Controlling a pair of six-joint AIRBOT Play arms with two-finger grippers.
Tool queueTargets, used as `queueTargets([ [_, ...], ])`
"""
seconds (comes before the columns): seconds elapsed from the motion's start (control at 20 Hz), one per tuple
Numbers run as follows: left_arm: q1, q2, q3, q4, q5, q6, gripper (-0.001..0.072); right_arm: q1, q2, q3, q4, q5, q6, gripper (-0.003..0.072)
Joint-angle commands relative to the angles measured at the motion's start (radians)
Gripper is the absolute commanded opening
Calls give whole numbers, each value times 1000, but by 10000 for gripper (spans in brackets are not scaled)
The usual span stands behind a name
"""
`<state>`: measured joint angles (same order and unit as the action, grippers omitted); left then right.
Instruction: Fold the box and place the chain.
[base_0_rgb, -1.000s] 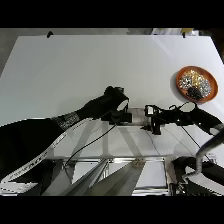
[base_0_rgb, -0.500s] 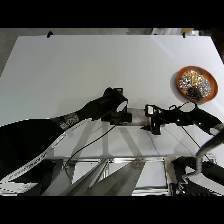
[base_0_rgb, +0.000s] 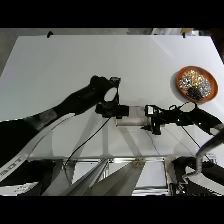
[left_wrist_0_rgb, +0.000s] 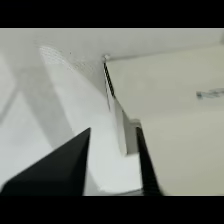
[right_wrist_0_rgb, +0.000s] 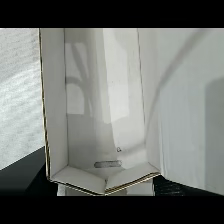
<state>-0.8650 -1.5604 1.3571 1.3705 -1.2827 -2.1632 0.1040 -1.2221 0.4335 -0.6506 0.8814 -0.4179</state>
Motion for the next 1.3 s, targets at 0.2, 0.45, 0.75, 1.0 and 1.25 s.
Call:
queueTargets([
  [0.2, 148, 275, -89, -53, -203, 898, 609, 0, 0, 0, 0, 1, 1, 403],
  [0.45, 317, 526, -532, -402, 156, 1902, 693, 0, 0, 0, 0, 1, 1, 403],
  [0.75, 373, 299, -695, -861, 407, 2598, 693, 0, 0, 0, 0, 1, 1, 403],
  [1.0, 301, 140, -679, -982, 538, 2721, 696, 0, 0, 0, 0, 1, 1, 403],
  [1.25, 295, 82, -649, -993, 538, 2720, 697, 0, 0, 0, 0, 1, 1, 403],
])
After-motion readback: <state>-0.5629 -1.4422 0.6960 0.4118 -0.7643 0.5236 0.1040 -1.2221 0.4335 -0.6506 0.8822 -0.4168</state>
